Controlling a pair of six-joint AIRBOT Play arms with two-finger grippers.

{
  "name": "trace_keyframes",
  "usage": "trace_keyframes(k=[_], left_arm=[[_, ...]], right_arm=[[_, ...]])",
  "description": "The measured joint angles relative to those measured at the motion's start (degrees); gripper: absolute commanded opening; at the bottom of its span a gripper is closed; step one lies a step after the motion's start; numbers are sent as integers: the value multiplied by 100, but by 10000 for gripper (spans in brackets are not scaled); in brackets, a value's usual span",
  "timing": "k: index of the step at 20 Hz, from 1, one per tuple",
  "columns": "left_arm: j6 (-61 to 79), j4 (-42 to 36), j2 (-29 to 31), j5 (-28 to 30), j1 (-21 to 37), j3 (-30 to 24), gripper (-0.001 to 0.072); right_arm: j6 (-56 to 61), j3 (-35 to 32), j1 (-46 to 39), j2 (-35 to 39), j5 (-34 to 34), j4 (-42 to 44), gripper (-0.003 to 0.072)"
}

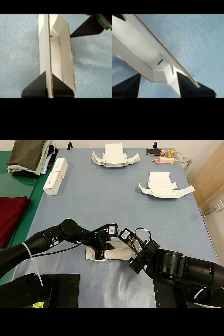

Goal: Fold the box.

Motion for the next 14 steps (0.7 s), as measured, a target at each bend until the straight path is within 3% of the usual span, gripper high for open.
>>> trace_keyframes(k=[11, 14], left_arm=[[2, -2, 0, 4, 0, 0, 13], [2, -2, 0, 4, -2, 0, 12]], right_arm=[[-824, -63, -144, 142, 142, 2, 720], [-1759, -166, -632, 170, 332, 463, 720]])
